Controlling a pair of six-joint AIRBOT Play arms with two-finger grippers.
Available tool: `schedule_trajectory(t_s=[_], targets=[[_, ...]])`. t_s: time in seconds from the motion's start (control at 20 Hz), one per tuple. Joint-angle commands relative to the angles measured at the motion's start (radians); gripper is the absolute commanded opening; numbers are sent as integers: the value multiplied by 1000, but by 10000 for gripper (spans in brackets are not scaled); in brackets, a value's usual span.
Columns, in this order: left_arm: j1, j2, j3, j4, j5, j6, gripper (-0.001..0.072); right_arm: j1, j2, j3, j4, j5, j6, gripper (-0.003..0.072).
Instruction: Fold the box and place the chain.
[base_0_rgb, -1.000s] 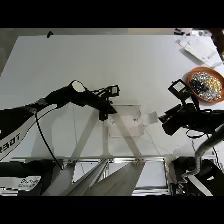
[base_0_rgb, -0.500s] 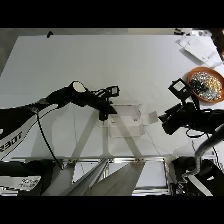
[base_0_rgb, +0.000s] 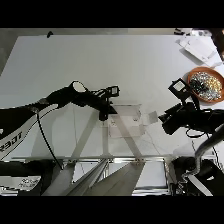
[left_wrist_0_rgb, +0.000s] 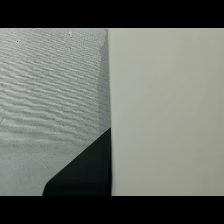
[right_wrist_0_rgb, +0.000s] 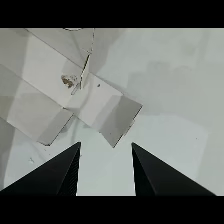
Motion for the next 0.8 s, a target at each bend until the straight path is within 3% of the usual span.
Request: schedule_trajectory(t_s=[0.0, 0.4, 0.5, 0.55, 0.65, 0.75], targets=[[1, -1, 0, 1, 0, -4, 13, 0, 1, 1, 0, 0, 0, 361], [1, 0, 0, 1, 0, -4, 13, 0, 0, 1, -29, 1, -62, 357], [1, 0, 0, 0, 0, -4, 13, 0, -2, -15, -34, -11, -150, 199], [0, 0, 0, 0, 0, -4, 13, 0, -3, -33, -33, -27, -209, 166], [0, 0, 0, 0, 0, -4, 13, 0, -16, -73, -32, -60, -307, 20], [0, 0, 0, 0, 0, -4, 13, 0, -51, -109, -34, -107, -345, 19]])
